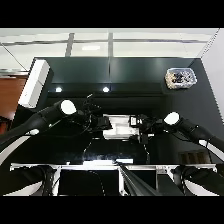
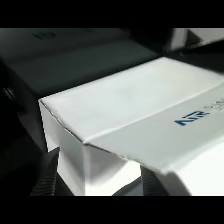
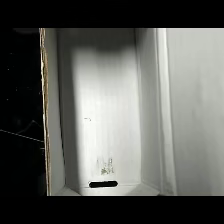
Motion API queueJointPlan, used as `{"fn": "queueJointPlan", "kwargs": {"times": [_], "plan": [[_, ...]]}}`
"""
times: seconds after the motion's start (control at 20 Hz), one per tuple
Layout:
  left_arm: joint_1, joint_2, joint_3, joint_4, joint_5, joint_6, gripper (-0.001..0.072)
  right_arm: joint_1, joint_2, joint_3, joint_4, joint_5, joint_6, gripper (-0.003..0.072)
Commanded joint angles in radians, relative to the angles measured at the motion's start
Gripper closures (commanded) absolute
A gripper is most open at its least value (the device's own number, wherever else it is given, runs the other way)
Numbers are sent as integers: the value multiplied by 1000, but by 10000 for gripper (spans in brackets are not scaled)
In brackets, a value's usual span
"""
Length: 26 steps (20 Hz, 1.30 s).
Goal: Fold the box and place the chain.
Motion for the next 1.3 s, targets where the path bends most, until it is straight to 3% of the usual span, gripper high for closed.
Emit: {"fn": "queueJointPlan", "kwargs": {"times": [0.0, 0.4, 0.6, 0.85, 1.05, 1.25], "plan": [[-48, -1, 15, 68, 66, -115, 161, 1, -1, 0, 0, 2, 0, 495], [-70, 0, 18, 185, 51, -229, 161, 1, -1, 0, 0, 2, 0, 494], [-81, -1, 30, 356, 48, -371, 161, 1, -1, 0, 3, -7, 5, 494], [-185, -31, 124, 551, -15, -501, 161, 1, -1, 0, 3, -7, 5, 494], [-240, -99, 215, 715, -229, -635, 161, 1, -1, 0, 3, -10, 8, 495], [-276, -113, 230, 732, -195, -735, 181, 1, -1, 0, 3, -10, 8, 495]]}}
